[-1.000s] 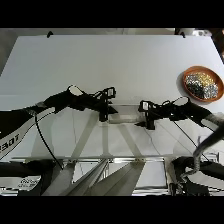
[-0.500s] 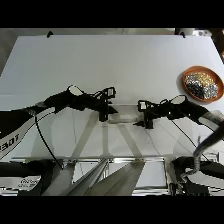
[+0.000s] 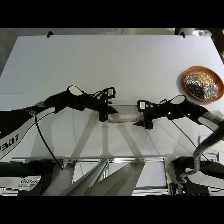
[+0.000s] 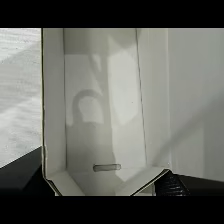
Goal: Fold the box and place the chain.
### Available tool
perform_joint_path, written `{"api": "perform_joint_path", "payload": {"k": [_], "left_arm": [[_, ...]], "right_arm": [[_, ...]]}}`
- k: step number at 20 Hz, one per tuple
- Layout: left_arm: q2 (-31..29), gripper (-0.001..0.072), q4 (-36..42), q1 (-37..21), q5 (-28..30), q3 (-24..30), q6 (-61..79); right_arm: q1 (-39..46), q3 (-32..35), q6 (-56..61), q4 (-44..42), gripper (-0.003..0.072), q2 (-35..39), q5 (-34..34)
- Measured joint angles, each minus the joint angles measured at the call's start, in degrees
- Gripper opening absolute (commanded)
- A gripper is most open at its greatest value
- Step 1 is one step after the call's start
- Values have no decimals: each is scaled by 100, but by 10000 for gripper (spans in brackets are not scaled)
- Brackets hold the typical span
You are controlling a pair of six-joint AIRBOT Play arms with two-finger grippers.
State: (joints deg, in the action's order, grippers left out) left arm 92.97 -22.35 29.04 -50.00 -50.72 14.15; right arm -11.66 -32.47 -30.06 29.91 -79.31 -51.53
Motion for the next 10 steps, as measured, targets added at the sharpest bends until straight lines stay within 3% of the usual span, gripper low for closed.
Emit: {"api": "perform_joint_path", "payload": {"k": [2, 4, 10], "left_arm": [[0, 10, 0, -2, 0, 0, 0], [0, 10, 0, -2, 0, 0, -2], [0, 10, 0, 0, 2, 0, -9]], "right_arm": [[-2, -2, 4, 76, 455, 0, 11], [-4, -2, 9, 118, 401, 0, 31], [-4, -2, 20, 212, 385, 0, 116]]}}
